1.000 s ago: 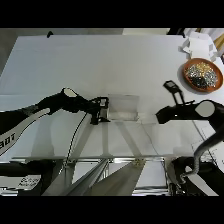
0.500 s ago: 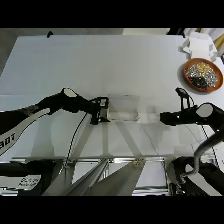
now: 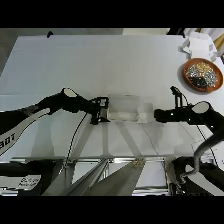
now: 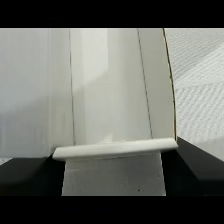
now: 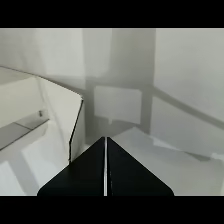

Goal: Fold the box and place the chain.

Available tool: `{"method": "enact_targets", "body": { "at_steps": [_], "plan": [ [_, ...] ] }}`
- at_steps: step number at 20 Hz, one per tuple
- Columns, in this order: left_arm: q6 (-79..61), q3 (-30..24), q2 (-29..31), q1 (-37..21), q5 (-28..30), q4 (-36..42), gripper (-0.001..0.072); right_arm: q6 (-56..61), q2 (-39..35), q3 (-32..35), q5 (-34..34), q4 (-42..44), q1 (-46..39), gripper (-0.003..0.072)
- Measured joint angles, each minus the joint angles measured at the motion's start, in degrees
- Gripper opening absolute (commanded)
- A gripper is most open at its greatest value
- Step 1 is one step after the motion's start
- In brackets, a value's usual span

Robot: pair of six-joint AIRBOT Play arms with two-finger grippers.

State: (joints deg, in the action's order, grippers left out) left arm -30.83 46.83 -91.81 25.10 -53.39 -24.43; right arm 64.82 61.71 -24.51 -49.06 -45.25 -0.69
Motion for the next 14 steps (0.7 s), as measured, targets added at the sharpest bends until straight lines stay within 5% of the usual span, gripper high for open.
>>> {"method": "enact_targets", "body": {
  "at_steps": [6,8,10,14],
  "plan": [
    [0.00,0.00,0.00,0.00,0.00,0.02,0.0153,-2.97,0.98,0.00,1.90,6.49,5.70,0.0078],
    [0.00,0.00,0.00,0.00,0.00,0.02,0.0153,-3.13,1.05,0.00,2.21,7.63,6.49,0.0183],
    [0.00,0.00,0.00,0.00,0.00,0.02,0.0153,-3.19,0.76,0.00,1.97,9.20,6.93,0.0190],
    [0.00,0.00,0.00,0.00,0.00,0.02,0.0153,-3.17,-0.26,-0.94,0.66,10.34,7.69,0.0338]
  ]
}}
